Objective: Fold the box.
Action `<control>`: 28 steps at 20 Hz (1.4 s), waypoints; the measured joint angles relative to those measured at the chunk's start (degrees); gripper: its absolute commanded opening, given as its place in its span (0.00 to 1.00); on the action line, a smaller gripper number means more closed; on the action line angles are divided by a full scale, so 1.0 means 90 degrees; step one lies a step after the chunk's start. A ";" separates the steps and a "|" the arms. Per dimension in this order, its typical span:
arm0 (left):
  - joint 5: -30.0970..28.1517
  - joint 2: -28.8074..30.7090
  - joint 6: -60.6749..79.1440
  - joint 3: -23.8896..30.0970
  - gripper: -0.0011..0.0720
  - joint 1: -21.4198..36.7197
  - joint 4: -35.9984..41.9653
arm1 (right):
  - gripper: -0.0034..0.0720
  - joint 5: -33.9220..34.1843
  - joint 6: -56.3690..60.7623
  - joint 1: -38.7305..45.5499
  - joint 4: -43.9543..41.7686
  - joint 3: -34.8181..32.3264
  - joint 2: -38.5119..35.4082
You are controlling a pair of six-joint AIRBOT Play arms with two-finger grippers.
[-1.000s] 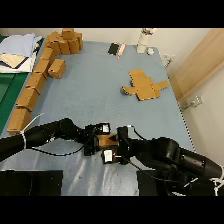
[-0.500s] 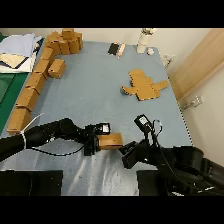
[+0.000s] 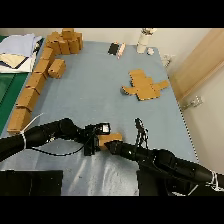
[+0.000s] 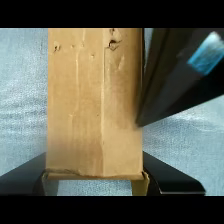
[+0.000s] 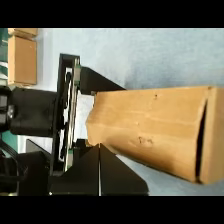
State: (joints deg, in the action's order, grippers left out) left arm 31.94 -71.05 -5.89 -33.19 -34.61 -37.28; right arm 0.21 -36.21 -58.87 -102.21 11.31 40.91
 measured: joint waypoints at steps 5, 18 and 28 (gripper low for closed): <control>0.0000 0.0000 0.0002 0.0002 0.48 0.0000 0.0000 | 0.05 -0.0381 0.0158 0.0000 -0.0051 -0.0032 0.0289; 0.0000 0.0000 0.0000 0.0000 0.48 0.0000 0.0000 | 0.05 0.0668 0.0192 0.0000 0.1052 0.0367 -0.0131; 0.0000 0.0000 0.0000 0.0000 0.48 0.0000 0.0002 | 0.05 0.7723 0.0187 0.0782 0.3254 0.2164 -0.1088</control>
State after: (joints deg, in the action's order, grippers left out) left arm 31.94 -71.05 -5.89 -33.19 -34.61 -37.26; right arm 69.71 -34.52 -51.83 -72.93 30.79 31.11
